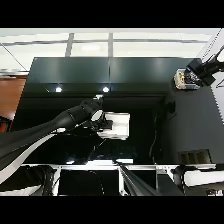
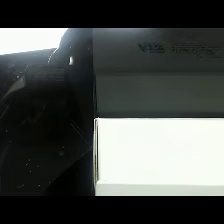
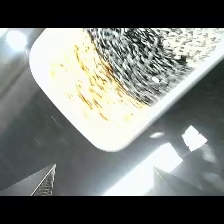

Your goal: Fold the box and place the chain.

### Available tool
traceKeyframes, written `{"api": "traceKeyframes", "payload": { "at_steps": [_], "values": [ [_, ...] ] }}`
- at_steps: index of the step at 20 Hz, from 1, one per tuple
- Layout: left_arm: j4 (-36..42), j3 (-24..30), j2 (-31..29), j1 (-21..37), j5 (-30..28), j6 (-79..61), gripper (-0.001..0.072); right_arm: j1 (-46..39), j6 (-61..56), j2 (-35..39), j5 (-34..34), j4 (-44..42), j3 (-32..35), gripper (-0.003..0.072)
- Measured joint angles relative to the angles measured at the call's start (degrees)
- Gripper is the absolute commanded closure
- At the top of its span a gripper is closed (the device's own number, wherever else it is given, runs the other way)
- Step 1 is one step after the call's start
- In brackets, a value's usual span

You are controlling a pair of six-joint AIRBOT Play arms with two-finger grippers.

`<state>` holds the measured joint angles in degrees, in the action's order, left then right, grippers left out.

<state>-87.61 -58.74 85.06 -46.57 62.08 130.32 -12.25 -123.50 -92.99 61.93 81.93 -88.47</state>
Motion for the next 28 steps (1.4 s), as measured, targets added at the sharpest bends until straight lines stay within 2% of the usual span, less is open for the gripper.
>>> {"api": "traceKeyframes", "payload": {
  "at_steps": [3, 6, 18, 19, 21, 22, 23, 24, 28],
  "values": [
    [0.02, 0.00, 0.00, 0.00, 0.22, 0.00, 0.0678, -1.20, -4.15, -6.99, 2.03, -3.72, -7.28, -0.0034],
    [0.02, 0.00, 0.00, 0.00, 0.37, 0.00, 0.0678, -1.70, -7.19, -11.45, 2.40, -5.70, -11.04, -0.0034],
    [0.07, 0.00, 0.00, 0.00, 0.59, 0.00, 0.0678, -2.89, -11.15, -17.55, -2.01, -7.26, -13.44, -0.0034],
    [0.07, 0.00, 0.00, 0.00, 0.61, -0.02, 0.0678, -2.86, -11.06, -18.01, -2.29, -7.96, -13.44, 0.0026],
    [0.07, 0.00, 0.00, 0.00, 0.61, -0.02, 0.0679, -2.78, -10.58, -18.80, -2.58, -8.81, -13.46, 0.0094],
    [0.07, 0.00, 0.00, 0.00, 0.61, 0.00, 0.0678, -2.78, -10.47, -19.08, -2.27, -9.14, -13.51, 0.0167],
    [0.07, 0.00, 0.00, 0.00, 0.61, 0.00, 0.0679, -2.78, -10.27, -19.32, -2.25, -9.38, -13.51, 0.0451],
    [0.07, 0.00, 0.00, 0.00, 0.61, -0.02, 0.0678, -2.78, -10.03, -19.43, -2.38, -9.92, -13.53, 0.0675],
    [0.07, 0.00, 0.00, 0.00, 0.61, 0.00, 0.0678, -3.15, -3.87, -19.45, -1.44, -11.63, -13.94, 0.0671]
  ]
}}
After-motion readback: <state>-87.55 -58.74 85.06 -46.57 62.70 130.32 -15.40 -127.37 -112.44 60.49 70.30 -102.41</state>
